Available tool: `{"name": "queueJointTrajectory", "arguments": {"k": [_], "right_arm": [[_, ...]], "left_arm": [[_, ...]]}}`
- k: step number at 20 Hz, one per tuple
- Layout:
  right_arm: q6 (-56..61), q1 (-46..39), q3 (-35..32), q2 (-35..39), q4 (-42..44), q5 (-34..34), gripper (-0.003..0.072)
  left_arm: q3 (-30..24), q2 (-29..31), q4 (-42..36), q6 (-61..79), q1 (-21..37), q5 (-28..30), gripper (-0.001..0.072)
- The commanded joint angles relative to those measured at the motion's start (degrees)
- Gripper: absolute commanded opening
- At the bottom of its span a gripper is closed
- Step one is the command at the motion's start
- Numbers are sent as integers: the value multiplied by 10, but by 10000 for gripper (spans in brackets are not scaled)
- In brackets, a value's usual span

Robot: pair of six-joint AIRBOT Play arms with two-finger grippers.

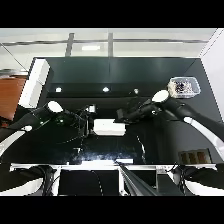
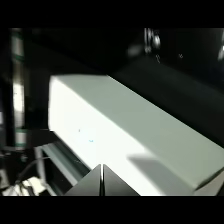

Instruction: Fold the box and place the chain.

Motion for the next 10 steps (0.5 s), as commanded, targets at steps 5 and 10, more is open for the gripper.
{"name": "queueJointTrajectory", "arguments": {"k": [5, 10], "right_arm": [[-7, -148, 0, 144, 5, 51, 23], [-6, -233, 0, 189, -23, 82, 23]], "left_arm": [[1, 25, 8, 1, 0, -3, 718], [1, 116, 81, -86, 10, -31, 718]]}}
